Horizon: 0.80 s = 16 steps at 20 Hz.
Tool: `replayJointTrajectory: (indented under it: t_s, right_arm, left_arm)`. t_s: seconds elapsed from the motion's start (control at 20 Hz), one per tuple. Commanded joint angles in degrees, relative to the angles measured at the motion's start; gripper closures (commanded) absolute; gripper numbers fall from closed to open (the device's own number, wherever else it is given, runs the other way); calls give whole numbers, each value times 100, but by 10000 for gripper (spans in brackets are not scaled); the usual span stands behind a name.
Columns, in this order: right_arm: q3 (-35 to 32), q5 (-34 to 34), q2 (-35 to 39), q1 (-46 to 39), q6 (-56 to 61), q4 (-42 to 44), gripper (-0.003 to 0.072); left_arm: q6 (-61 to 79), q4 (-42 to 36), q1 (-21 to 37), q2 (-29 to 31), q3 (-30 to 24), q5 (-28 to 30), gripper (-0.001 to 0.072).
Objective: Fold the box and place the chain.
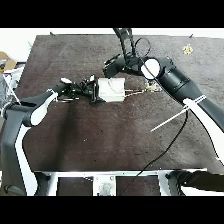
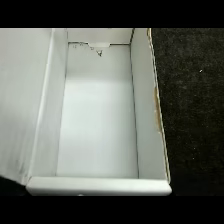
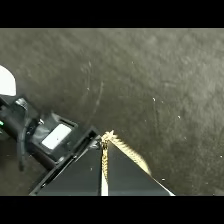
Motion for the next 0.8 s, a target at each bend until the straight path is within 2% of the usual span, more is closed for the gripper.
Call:
replayJointTrajectory:
  t_s: [0.0,0.25,0.4,0.5,0.6,0.75]
  right_arm:
    - [-240,-461,402,-146,83,-422,683]
    - [-240,-96,1471,-942,680,-1523,684]
    - [-238,188,1812,-1204,695,-1482,684]
    - [-260,227,1823,-1115,693,-1099,683]
    - [-435,83,1823,-841,693,-962,684]
    - [-809,-575,1683,-374,697,-909,683]
  left_arm:
    - [2,0,0,2,0,-2,648]
    - [2,0,0,2,0,0,649]
    - [2,0,0,2,0,2,648]
    - [4,0,0,2,0,2,648]
    - [0,0,0,2,0,0,649]
    - [2,2,0,2,0,2,649]
